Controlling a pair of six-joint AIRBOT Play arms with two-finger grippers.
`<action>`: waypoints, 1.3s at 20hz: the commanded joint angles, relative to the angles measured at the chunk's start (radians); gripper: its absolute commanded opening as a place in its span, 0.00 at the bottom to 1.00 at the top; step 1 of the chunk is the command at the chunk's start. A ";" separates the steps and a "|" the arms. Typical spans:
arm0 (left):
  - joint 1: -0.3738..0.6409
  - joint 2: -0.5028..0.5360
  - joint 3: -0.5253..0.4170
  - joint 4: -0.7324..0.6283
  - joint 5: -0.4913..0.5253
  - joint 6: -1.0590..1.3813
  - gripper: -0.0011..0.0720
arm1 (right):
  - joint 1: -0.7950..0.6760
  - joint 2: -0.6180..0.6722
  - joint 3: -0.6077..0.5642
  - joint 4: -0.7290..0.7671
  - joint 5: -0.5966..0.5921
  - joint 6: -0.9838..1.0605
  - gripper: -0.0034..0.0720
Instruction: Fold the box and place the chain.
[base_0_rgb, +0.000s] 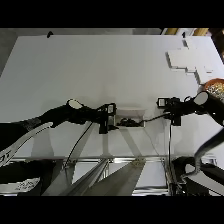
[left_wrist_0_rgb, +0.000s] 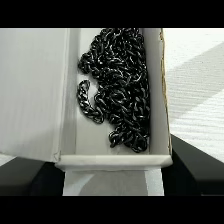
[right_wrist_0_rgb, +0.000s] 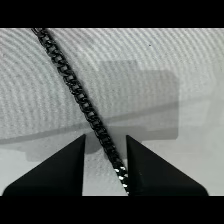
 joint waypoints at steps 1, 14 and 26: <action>0.000 0.000 0.001 0.000 0.000 0.000 0.16 | 0.000 -0.010 -0.001 0.006 -0.008 0.000 0.29; 0.000 0.000 0.001 0.000 0.000 0.000 0.16 | 0.003 0.134 -0.001 0.149 0.175 0.011 0.07; 0.000 0.000 0.001 0.000 0.000 0.000 0.16 | 0.415 0.275 -0.001 0.439 0.124 0.013 0.07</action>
